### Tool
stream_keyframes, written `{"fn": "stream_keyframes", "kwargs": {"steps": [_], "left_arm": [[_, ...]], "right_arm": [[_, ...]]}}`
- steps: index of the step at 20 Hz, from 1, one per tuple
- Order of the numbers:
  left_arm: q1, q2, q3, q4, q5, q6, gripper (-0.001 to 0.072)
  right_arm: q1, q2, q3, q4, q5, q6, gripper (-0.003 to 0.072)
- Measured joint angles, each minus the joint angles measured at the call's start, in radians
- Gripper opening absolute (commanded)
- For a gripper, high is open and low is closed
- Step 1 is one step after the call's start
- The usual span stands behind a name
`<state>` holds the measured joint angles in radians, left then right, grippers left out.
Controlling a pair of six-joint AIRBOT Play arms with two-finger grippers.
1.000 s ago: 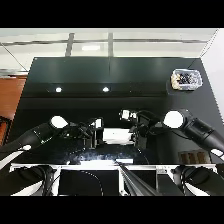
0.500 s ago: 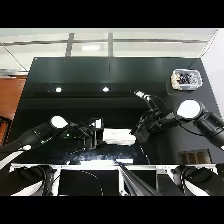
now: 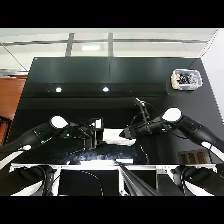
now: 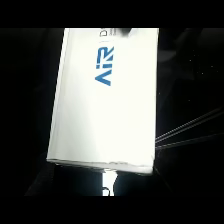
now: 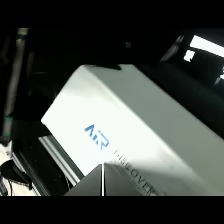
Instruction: Fold the box and place the chain.
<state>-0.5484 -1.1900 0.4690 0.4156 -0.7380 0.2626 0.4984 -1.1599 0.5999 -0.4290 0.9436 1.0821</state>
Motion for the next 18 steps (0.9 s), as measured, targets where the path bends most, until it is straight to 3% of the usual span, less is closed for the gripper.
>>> {"fn": "stream_keyframes", "kwargs": {"steps": [11,13,16,18], "left_arm": [[0.0,0.0,0.0,0.001,0.0,0.0,0.0461],[0.0,0.0,0.0,-0.001,0.001,-0.003,0.0461],[0.0,0.0,0.0,0.01,-0.002,-0.003,0.0469],[0.001,0.003,0.001,0.024,-0.003,-0.003,0.0714]], "right_arm": [[0.011,-0.06,0.002,0.002,-0.046,-0.002,0.0015],[-0.013,-0.03,0.022,-0.022,-0.022,-0.011,0.0015],[-0.112,0.085,0.058,-0.059,0.109,-0.013,0.0015],[-0.217,0.184,0.071,-0.119,0.152,0.006,0.0015]]}}
